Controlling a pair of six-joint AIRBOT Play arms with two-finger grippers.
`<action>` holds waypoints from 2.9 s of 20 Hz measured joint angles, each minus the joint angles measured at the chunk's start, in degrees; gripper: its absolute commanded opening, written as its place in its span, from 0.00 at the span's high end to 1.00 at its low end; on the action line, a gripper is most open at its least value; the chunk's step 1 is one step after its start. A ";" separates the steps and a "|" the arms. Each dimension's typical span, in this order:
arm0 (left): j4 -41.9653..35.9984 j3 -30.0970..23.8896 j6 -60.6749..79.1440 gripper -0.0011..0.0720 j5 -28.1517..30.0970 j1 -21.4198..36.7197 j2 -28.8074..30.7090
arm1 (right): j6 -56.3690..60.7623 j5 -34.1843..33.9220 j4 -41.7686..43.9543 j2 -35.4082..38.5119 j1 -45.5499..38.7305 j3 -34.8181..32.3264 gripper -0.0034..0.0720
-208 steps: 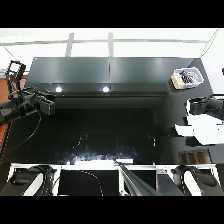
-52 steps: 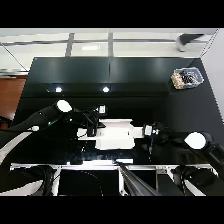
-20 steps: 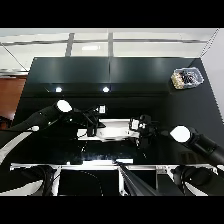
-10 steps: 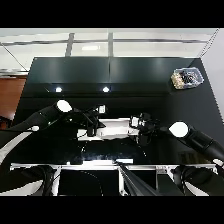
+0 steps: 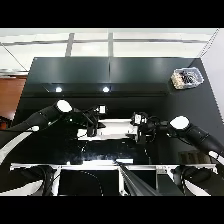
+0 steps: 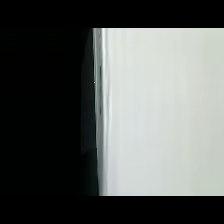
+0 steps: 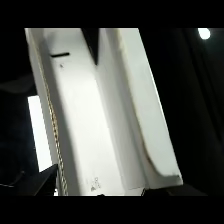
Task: Fold the box and place the chain.
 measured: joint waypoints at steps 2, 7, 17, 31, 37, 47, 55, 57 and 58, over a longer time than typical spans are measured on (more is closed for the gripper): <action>-0.04 0.00 -0.04 0.95 0.15 0.02 0.00 | -0.94 0.09 0.76 -0.28 -1.18 0.00 0.12; 0.09 0.00 -0.04 0.95 0.04 0.02 0.00 | -2.38 2.14 1.11 -0.79 -2.27 0.00 0.12; 0.15 0.00 0.11 0.95 0.02 -0.02 0.00 | -3.87 2.93 -2.34 -5.20 1.49 0.04 0.12; 0.09 0.00 -0.07 0.95 0.33 -0.02 0.00 | -0.09 -0.46 -6.32 -6.88 3.30 0.63 0.12; 0.04 0.00 -0.07 0.95 0.39 -0.02 0.00 | 1.79 -1.62 -7.56 -7.28 3.91 0.96 0.12; 0.04 0.00 -0.07 0.95 0.24 -0.02 0.00 | 4.39 -3.06 -9.70 -7.87 4.96 1.49 0.12; 0.13 0.00 -0.04 0.95 0.13 -0.02 0.00 | 4.98 -2.95 -10.56 -7.91 4.96 1.49 0.32; 0.13 0.00 -0.04 0.95 0.13 -0.02 0.00 | 4.98 -2.97 -10.69 -7.91 4.96 1.49 0.32; 0.13 0.00 -0.04 0.84 0.13 -0.02 0.00 | 4.98 -2.97 -10.71 -7.91 4.96 1.49 0.32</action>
